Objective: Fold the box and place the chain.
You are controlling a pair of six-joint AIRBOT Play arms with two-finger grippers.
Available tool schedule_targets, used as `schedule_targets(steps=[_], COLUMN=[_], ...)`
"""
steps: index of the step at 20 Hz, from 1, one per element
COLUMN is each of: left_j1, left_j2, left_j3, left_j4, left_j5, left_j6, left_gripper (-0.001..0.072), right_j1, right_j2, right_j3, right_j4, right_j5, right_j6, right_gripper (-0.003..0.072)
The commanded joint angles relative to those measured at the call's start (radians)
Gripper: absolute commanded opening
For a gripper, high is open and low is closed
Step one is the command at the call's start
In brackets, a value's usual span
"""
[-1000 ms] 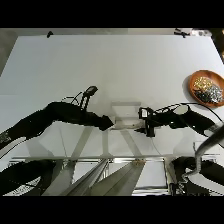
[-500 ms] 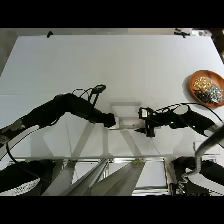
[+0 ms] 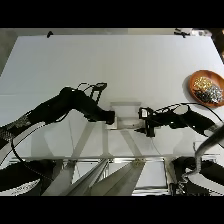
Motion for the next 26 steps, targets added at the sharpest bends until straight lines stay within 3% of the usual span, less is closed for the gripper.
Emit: schedule_targets(steps=[1,9,26], left_j1=[-0.035,-0.112,-0.155], left_j2=[-0.010,-0.080,-0.130], left_j3=[0.010,0.090,0.138], left_j4=[0.068,0.071,0.071], left_j5=[0.017,-0.002,-0.038], left_j6=[-0.139,-0.243,-0.333], left_gripper=[0.0652,0.0646,0.0637], right_j1=[0.000,0.000,0.000], right_j2=[0.000,0.000,0.000], right_j3=[0.000,0.000,0.000], right_j4=[0.000,0.000,0.000], right_j5=[0.000,0.000,0.000], right_j6=[0.000,0.000,0.000], right_gripper=[0.0414,0.0413,0.0414])
